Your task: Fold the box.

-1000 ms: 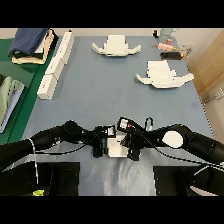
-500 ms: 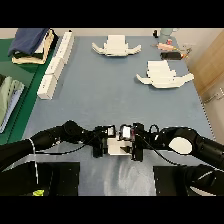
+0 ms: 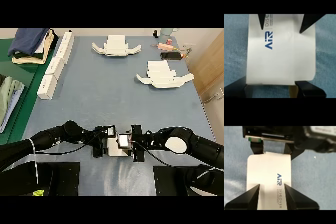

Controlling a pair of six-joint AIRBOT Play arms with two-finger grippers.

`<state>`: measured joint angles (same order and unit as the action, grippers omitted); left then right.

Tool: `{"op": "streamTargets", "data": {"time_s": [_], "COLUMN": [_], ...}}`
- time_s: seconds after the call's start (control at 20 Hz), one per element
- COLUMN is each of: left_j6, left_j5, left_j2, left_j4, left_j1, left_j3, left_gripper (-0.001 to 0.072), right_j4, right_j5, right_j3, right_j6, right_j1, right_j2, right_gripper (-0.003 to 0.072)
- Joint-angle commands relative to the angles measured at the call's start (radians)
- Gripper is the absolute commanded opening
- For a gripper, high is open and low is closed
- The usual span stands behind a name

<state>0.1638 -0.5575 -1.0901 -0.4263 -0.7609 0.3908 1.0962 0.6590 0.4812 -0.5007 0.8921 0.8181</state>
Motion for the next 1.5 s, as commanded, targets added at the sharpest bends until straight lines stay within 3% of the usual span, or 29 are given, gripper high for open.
{"op": "streamTargets", "data": {"time_s": [0.0, 1.05, 1.35, 1.4, 1.45], "left_j6": [0.000, 0.000, 0.000, 0.000, 0.000], "left_j5": [0.000, 0.000, 0.000, 0.000, 0.000], "left_j2": [0.000, 0.000, 0.000, 0.000, 0.000], "left_j4": [0.000, 0.000, 0.000, 0.000, 0.000], "left_j1": [0.000, 0.000, 0.000, 0.000, 0.000], "left_j3": [0.001, 0.001, 0.001, 0.001, 0.001], "left_gripper": [0.0478, 0.0478, 0.0478, 0.0478, 0.0478], "right_j4": [0.009, 0.065, -0.028, -0.026, -0.023], "right_j5": [0.002, -0.059, 0.006, -0.013, -0.036], "right_j3": [0.000, 0.001, -0.006, -0.018, -0.031], "right_j6": [0.017, 0.031, 0.023, 0.023, 0.023], "right_j1": [0.001, 0.001, 0.033, 0.037, 0.037], "right_j2": [0.037, -0.086, -0.087, -0.085, -0.082], "right_gripper": [0.0485, 0.0484, 0.0485, 0.0487, 0.0544]}}
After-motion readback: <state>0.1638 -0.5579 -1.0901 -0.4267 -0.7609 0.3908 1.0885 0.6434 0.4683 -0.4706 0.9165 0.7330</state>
